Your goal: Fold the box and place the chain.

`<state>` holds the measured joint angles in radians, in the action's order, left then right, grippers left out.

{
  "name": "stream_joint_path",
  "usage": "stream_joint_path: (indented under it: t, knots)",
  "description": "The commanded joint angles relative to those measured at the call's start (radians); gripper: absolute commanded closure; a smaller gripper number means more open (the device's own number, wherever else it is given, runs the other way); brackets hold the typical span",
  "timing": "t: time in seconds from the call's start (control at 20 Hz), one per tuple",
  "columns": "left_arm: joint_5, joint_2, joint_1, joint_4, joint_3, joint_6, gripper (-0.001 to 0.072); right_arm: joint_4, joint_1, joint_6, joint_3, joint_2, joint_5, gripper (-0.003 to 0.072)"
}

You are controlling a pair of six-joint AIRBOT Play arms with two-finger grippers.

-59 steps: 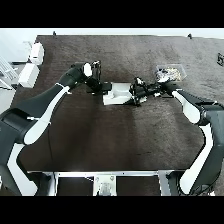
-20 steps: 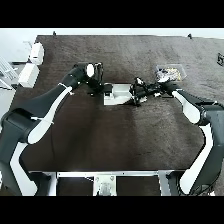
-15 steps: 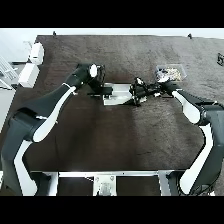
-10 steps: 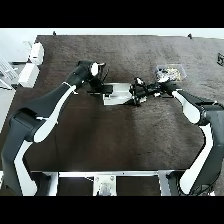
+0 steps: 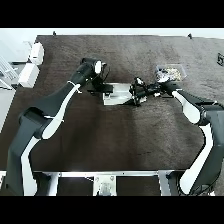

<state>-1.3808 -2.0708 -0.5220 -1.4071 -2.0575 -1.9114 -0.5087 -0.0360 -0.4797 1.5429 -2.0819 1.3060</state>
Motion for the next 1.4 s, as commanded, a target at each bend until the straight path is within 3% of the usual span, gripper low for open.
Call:
stream_joint_path:
  t: [0.0, 0.4, 0.85, 0.9, 0.95, 1.0, 1.3, 1.35]
  knots:
    - [-0.056, -0.026, 0.000, 0.006, -0.021, -0.048, 0.0177, 0.000, 0.000, 0.000, 0.000, 0.000, 0.000, 0.0280]
    - [-0.037, -0.035, -0.001, -0.008, -0.027, -0.107, 0.0178, 0.000, 0.000, 0.000, 0.000, 0.000, 0.000, 0.0280]
    - [-0.103, -0.059, -0.001, -0.090, -0.062, -0.124, 0.0180, 0.000, 0.000, 0.000, 0.000, 0.000, 0.000, 0.0280]
    - [-0.101, -0.059, -0.001, -0.091, -0.062, -0.124, 0.0221, 0.000, 0.000, 0.000, 0.000, 0.000, 0.000, 0.0280]
    - [-0.093, -0.059, -0.001, -0.091, -0.062, -0.124, 0.0392, 0.000, 0.000, 0.000, 0.000, 0.000, 0.000, 0.0280]
    - [-0.080, -0.059, -0.002, -0.090, -0.062, -0.122, 0.0438, 0.000, 0.000, 0.000, 0.000, 0.000, 0.000, 0.0280]
    - [-0.051, -0.059, -0.010, -0.079, -0.062, -0.096, 0.0447, 0.000, 0.000, 0.000, 0.000, 0.000, 0.000, 0.0280]
    - [-0.052, -0.059, -0.010, -0.079, -0.062, -0.094, 0.0540, 0.000, 0.000, 0.000, 0.000, 0.000, 0.000, 0.0280]
